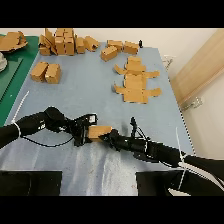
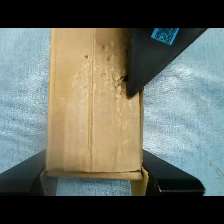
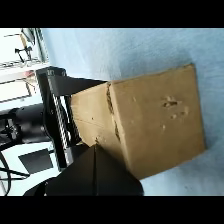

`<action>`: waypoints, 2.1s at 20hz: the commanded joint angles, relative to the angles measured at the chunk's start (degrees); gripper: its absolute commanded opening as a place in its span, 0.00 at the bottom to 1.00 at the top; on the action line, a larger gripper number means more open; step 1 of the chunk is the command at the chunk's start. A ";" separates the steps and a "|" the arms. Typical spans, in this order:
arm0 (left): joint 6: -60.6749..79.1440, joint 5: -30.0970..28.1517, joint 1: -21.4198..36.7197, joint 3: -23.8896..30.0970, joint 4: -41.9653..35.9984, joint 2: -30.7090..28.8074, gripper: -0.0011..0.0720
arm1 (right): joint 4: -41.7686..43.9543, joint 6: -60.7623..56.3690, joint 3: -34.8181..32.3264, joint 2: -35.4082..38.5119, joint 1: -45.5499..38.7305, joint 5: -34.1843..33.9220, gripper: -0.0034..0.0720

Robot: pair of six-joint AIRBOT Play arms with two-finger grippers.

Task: Fold the box.

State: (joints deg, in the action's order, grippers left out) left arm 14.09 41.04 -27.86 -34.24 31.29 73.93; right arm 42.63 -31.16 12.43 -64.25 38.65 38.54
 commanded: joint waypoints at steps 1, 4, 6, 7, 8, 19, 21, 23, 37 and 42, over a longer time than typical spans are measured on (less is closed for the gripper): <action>0.02 -0.04 0.00 0.00 0.00 0.02 0.55 | 0.72 0.90 0.13 4.50 -0.02 2.23 0.05; 0.02 -0.04 0.00 0.00 0.00 0.02 0.55 | 0.90 0.85 0.11 11.26 -0.17 -2.03 0.05; 0.02 -0.04 0.00 0.00 0.00 0.02 0.55 | -0.26 0.85 0.11 15.91 -1.20 -6.99 0.05; 0.02 -0.04 0.00 0.02 0.00 0.02 0.55 | -1.18 0.85 0.13 18.03 -1.88 -9.77 0.05; 0.00 -0.04 0.00 0.02 0.00 0.02 0.55 | -1.46 0.83 0.13 20.15 -2.51 -13.99 0.05; 0.02 -0.07 0.00 0.00 0.00 0.02 0.55 | -20.76 0.76 2.69 29.68 -10.58 -34.42 0.05; 0.02 -0.04 0.00 0.00 0.00 0.02 0.55 | -20.76 0.79 3.63 29.68 -10.58 -34.32 0.05; 0.09 -0.57 -0.02 0.00 -0.28 0.02 0.55 | -20.76 0.76 4.44 29.68 -10.58 -34.27 0.05; -21.90 -12.48 0.20 -2.34 2.47 -3.91 0.55 | -20.74 -0.31 4.76 29.62 -10.58 -34.56 0.05; -40.98 -22.01 10.19 -4.26 14.56 -10.99 0.55 | -20.76 -0.31 4.76 29.57 -10.58 -34.58 0.05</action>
State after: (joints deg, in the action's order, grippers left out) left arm -15.29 24.16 -22.92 -37.36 39.22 66.28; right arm 21.80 -31.44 17.15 -34.68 28.10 3.99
